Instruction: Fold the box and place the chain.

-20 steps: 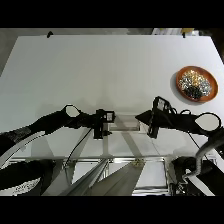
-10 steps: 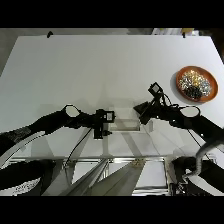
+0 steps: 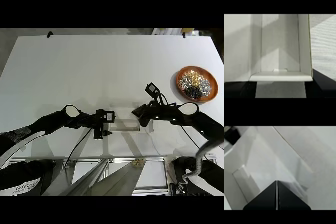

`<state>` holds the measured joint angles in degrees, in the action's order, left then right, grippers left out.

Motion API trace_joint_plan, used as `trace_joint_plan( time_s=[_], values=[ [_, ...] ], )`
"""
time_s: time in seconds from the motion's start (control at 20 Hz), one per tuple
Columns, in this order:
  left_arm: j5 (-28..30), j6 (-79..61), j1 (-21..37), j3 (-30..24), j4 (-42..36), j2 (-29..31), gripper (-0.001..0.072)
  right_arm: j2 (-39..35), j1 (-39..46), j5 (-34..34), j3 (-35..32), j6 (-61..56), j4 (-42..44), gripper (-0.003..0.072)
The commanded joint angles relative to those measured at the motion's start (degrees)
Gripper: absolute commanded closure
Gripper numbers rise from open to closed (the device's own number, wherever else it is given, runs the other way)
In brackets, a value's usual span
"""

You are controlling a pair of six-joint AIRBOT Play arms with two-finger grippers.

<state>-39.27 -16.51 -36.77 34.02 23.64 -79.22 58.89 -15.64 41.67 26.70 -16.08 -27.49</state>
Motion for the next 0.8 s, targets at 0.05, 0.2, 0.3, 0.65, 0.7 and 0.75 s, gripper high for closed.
trace_joint_plan(
  time_s=[0.05,0.2,0.3,0.65,0.7,0.75],
  values=[
    [0.04,0.02,-0.02,-0.02,-0.02,0.02,0.0505,-10.93,0.0,8.28,2.82,-6.1,-27.04,0.0669],
    [0.02,0.0,-0.02,-0.02,-0.02,0.02,0.0505,-15.45,0.0,14.64,2.8,1.14,-38.66,0.067],
    [0.02,0.0,-0.02,-0.02,-0.02,0.02,0.0505,-15.13,0.0,17.55,2.32,8.7,-37.7,0.0663],
    [0.0,0.0,-0.02,-0.02,-0.02,0.02,0.0505,-11.61,-0.02,9.2,-2.67,19.63,-30.6,0.0464],
    [0.0,0.0,-0.02,-0.02,-0.04,0.02,0.0505,-10.75,-0.02,8.11,-2.91,19.74,-28.48,0.047],
    [0.0,0.0,-0.02,-0.02,-0.02,0.02,0.0505,-9.62,-0.02,7.78,-2.93,21.2,-26.86,0.047]
  ],
)
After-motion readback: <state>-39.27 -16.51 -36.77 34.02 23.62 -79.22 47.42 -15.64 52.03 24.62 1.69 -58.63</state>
